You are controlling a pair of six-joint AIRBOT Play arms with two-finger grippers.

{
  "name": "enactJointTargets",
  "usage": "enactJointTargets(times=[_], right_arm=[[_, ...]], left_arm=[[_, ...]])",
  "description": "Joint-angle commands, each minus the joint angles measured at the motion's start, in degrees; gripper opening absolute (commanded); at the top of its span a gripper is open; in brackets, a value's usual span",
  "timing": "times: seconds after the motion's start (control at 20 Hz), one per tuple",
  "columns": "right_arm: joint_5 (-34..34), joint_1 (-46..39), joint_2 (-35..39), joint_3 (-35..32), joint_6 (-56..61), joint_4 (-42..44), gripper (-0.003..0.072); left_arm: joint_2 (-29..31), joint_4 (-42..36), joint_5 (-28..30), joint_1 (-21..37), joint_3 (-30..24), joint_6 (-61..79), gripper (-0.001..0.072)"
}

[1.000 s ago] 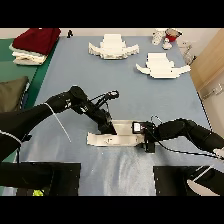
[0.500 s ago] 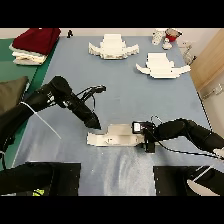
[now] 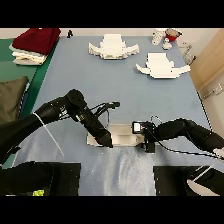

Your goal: Fold the box.

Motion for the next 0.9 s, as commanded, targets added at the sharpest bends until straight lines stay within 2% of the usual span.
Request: enactJointTargets(times=[0.0, 0.15, 0.35, 0.55, 0.85], right_arm=[[0.0, 0.0, 0.0, 0.1, 0.0, 0.0, 0.0435], [0.0, 0.0, 0.0, 0.1, 0.0, 0.0, 0.0435], [0.0, 0.0, 0.0, 0.1, 0.0, 0.0, 0.0435], [0.0, 0.0, 0.0, 0.1, 0.0, 0.0, 0.0435], [0.0, 0.0, 0.0, 0.1, 0.0, 0.0, 0.0435]], left_arm=[[0.1, -2.1, 8.3, -2.2, 2.4, -2.1, 0.0017], [-0.8, -2.1, 14.8, 0.5, 4.3, -2.4, 0.0017], [-5.2, -2.2, 18.8, 1.6, 4.8, -2.4, 0.0017], [-10.3, -4.2, 21.1, 1.6, 4.9, -2.4, 0.0017], [-12.3, -4.5, 22.1, 1.6, 4.9, -2.3, 0.0017]])
